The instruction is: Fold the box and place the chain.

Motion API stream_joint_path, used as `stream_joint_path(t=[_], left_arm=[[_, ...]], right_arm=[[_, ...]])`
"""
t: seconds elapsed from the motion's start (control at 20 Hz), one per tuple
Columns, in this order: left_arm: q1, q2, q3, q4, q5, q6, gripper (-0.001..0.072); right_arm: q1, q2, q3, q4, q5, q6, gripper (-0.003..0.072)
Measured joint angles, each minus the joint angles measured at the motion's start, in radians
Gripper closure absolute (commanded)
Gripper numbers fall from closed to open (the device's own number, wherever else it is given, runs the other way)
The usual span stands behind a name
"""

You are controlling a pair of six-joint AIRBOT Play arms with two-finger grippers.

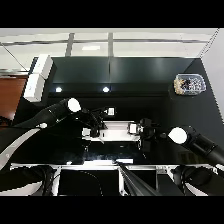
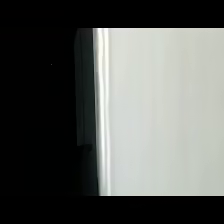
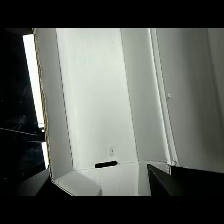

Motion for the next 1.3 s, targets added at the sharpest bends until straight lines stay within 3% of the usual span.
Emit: stream_joint_path(t=[0.5,0.85,1.3], left_arm=[[0.0,0.0,0.0,0.0,-0.001,-0.001,0.0682],[0.0,0.0,0.0,0.0,-0.002,0.0,0.0682],[0.0,0.0,0.0,0.0,-0.003,0.002,0.0682]], right_arm=[[-0.009,0.0,0.034,0.01,-0.057,0.026,0.0048],[-0.07,0.0,0.042,0.011,-0.017,0.023,0.0048],[-0.089,-0.068,0.042,0.228,0.06,-0.272,0.0048]])
